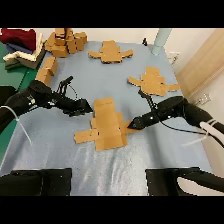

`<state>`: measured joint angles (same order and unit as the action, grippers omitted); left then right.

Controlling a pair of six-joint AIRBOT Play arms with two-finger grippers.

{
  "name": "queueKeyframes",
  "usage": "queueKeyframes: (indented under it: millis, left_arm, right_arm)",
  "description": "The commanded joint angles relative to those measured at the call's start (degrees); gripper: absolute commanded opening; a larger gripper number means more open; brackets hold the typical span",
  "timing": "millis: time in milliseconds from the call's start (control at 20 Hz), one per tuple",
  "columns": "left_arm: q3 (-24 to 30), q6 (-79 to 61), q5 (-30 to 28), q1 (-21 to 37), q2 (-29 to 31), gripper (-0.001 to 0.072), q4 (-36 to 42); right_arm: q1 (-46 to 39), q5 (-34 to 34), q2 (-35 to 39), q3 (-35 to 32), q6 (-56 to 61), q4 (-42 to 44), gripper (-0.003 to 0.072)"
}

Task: Fold the box.

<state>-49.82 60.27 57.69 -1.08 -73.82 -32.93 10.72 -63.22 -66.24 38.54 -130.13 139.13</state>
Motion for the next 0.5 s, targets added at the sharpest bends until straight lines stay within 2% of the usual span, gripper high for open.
queueKeyframes:
  millis: [0, 150, 300, 350, 400, 450]
  left_arm:
    - [-1.25, -13.31, -0.22, 0.66, -7.45, 0.0564, 10.58]
    - [-4.7, -17.62, 1.31, -1.09, -14.8, 0.0564, 13.75]
    - [-9.11, -21.94, 8.5, -3.1, -19.47, 0.0554, 13.94]
    - [-9.97, -23.45, 10.43, -3.34, -19.85, 0.0375, 13.88]
    - [-10.56, -25.0, 11.74, -3.37, -19.89, 0.0232, 13.88]
    - [-11.1, -25.27, 12.57, -3.34, -19.89, 0.0224, 13.88]
  right_arm:
    - [2.34, 4.31, 4.31, -4.48, 0.72, 0.96, 0.0002]
    - [2.54, 4.52, 4.28, -4.63, 1.4, 1.01, 0.0002]
    - [2.54, 4.55, 4.28, -4.63, 1.77, 0.98, 0.0002]
    - [2.54, 4.57, 4.28, -4.63, 1.77, 0.96, 0.0002]
    - [2.51, 4.57, 4.28, -4.63, 1.77, 0.87, 0.0002]
    - [2.54, 4.66, 4.28, -4.63, 1.77, 0.85, 0.0002]
